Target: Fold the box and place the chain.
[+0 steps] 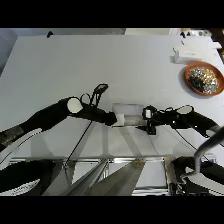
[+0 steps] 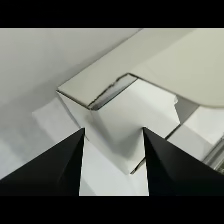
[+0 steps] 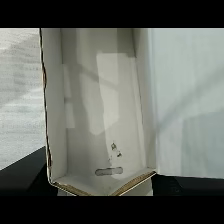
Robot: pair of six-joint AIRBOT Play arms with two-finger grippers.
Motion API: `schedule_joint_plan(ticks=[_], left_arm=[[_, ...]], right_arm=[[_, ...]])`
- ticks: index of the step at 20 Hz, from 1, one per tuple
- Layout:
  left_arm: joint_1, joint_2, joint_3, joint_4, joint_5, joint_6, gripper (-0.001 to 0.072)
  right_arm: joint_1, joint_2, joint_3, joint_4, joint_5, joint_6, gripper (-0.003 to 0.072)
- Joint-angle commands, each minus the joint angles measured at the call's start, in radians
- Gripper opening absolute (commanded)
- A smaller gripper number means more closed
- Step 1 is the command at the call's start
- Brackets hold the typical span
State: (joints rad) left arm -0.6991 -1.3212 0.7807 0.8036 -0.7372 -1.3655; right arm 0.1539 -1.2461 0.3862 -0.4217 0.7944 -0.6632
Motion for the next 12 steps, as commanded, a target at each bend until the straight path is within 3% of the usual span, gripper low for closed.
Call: schedule_joint_plan(ticks=[1,12], left_arm=[[-0.046,-0.031,0.062,0.188,0.000,-0.211,0.0410],[-0.148,-0.121,0.238,0.489,-0.243,-0.628,0.0410]], right_arm=[[0.000,0.000,0.001,0.000,0.000,0.000,0.0416],[0.000,0.000,0.001,0.000,0.002,0.000,0.0416]])
